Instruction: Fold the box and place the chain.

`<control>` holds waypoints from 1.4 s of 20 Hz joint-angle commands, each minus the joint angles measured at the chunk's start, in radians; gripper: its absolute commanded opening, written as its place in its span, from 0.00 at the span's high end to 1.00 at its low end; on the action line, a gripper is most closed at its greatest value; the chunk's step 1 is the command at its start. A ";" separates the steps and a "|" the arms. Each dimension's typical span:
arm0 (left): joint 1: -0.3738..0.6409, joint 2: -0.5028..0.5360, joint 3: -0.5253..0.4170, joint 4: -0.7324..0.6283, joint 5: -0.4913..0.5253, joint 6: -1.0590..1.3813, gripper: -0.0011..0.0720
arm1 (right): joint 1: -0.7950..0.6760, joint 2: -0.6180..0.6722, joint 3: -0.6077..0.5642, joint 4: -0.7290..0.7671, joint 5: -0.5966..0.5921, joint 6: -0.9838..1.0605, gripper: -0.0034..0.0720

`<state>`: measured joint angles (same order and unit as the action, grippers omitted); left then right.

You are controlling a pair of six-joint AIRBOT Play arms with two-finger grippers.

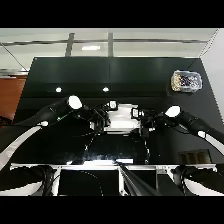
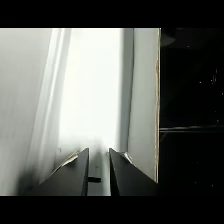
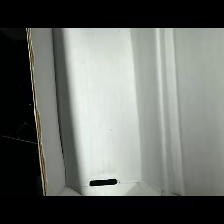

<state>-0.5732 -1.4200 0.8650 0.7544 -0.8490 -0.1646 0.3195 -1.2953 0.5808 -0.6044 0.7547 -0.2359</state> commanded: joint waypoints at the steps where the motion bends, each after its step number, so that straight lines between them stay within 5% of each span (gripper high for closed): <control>1: 0.000 -0.005 0.000 -0.020 -0.001 0.000 0.74 | 0.000 -0.001 0.000 0.000 0.000 0.000 0.40; 3: 0.000 -0.005 0.000 -0.012 0.000 0.000 0.76 | 0.000 -0.001 0.000 0.000 0.000 0.000 0.40; 5: 0.000 -0.005 0.000 -0.011 0.006 0.000 0.49 | 0.000 -0.001 0.000 0.000 0.000 0.000 0.40; 6: 0.000 -0.005 0.000 -0.007 0.006 0.000 0.52 | 0.000 -0.001 0.000 0.000 0.000 0.000 0.40; 8: 0.000 -0.005 0.000 0.015 0.003 -0.001 0.83 | 0.000 -0.001 0.000 0.000 0.000 0.000 0.41; 10: 0.000 -0.005 0.000 0.009 -0.004 -0.002 0.67 | 0.000 -0.001 0.000 0.000 0.000 0.000 0.40; 11: 0.000 -0.003 0.000 0.013 -0.006 -0.002 0.69 | 0.000 -0.001 0.000 0.000 0.000 0.000 0.40; 12: 0.004 0.003 0.003 0.032 -0.014 -0.002 0.93 | 0.000 -0.001 0.000 0.000 0.000 0.000 0.40; 17: 0.124 0.129 0.020 0.190 -0.078 -0.371 0.95 | 0.000 -0.001 0.000 0.000 0.000 0.000 0.40; 22: 0.434 0.222 -0.019 0.259 -0.115 -1.032 0.95 | 0.000 -0.001 0.000 0.000 0.000 0.000 0.40; 25: 0.547 0.178 -0.105 0.205 -0.298 -1.239 0.95 | 0.000 -0.001 0.000 0.000 0.000 0.000 0.40; 28: 0.533 0.119 -0.223 -0.006 -0.329 -1.229 0.95 | 0.000 -0.001 0.000 0.000 0.000 0.000 0.40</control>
<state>-0.0731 -1.2625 0.7296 0.9073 -1.1004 -1.2816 0.3195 -1.2953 0.5808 -0.6041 0.7544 -0.2363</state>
